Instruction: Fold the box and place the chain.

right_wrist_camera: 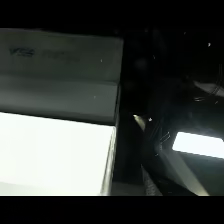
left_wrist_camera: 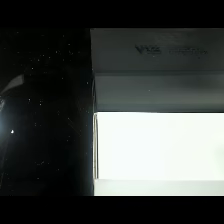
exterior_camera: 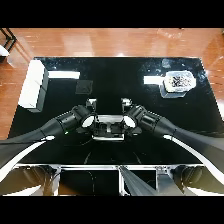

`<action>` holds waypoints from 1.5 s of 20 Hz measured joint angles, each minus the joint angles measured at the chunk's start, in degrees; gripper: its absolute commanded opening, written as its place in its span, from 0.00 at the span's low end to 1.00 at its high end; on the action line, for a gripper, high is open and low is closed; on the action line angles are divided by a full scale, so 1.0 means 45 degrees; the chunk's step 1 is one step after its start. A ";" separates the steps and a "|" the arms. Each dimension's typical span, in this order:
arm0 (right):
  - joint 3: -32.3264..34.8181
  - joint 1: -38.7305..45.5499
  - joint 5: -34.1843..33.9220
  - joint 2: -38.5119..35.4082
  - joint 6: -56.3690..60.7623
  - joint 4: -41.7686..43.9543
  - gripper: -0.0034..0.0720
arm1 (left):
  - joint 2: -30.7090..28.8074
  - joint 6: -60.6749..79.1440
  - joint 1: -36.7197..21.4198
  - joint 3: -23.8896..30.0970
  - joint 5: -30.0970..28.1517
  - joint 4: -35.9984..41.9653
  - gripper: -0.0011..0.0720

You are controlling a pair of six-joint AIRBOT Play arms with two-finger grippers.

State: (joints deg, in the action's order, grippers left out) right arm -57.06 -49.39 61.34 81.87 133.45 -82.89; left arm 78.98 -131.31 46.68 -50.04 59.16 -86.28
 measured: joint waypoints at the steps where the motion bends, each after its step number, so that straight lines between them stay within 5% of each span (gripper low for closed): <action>1: -0.0005 0.0000 -0.0024 -0.0087 -0.0155 -0.0015 0.78 | 0.0000 0.0000 0.0000 0.0000 0.0000 0.0005 0.05; 12: 0.0000 0.0058 0.2288 -0.4488 -0.2089 -0.1996 0.78 | 0.0000 -0.0010 0.0000 0.0000 0.0180 -0.0131 0.05; 18: 0.0000 0.2191 0.3371 -0.6868 -0.3021 -0.3638 0.78 | 0.0000 -0.0010 0.0000 -0.0005 0.0233 -0.0170 0.05; 19: 0.0034 0.2929 0.3259 -0.7023 -0.3235 -0.4046 0.79 | 0.0000 -0.0010 0.0000 -0.0005 0.0243 -0.0180 0.05; 21: 0.0121 0.4605 0.2487 -0.7140 -0.3677 -0.4653 0.99 | 0.0000 -0.0010 0.0000 -0.0005 0.0248 -0.0189 0.05; 28: -0.0500 1.0074 -0.1443 -0.4813 -0.5323 -0.4036 0.98 | 0.0000 -0.0010 0.0000 -0.0005 0.0238 -0.0194 0.05; 30: -0.1438 1.1021 -0.1889 -0.3458 -0.5581 -0.3818 0.83 | 0.0000 -0.0010 0.0000 -0.0005 0.0233 -0.0194 0.05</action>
State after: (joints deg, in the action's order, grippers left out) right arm -63.53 0.21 52.84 66.30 108.33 -100.07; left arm 78.98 -131.35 46.68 -50.06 60.20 -87.15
